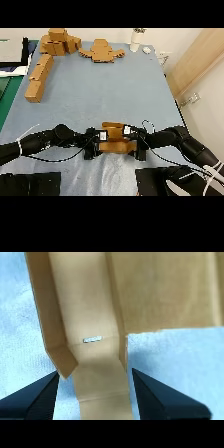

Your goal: Fold the box.

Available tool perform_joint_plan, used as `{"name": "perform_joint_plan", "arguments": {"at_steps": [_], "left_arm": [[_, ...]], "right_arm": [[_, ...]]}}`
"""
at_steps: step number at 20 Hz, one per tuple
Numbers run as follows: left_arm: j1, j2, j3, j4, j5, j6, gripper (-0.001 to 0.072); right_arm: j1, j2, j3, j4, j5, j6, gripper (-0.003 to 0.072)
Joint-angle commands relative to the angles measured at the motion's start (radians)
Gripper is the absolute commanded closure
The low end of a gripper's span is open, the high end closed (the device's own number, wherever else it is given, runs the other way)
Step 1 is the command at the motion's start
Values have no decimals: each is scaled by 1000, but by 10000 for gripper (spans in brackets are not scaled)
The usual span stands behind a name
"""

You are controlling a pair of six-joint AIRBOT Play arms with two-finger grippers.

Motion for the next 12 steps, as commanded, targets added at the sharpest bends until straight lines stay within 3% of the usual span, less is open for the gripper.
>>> {"name": "perform_joint_plan", "arguments": {"at_steps": [1,8,12], "left_arm": [[0,0,0,0,-1,0,112],[0,0,0,0,-1,0,112],[0,0,0,0,-1,0,112]], "right_arm": [[0,50,1,2,-14,65,-34],[0,123,1,67,-14,466,-34],[0,127,1,211,-15,526,-34]]}}
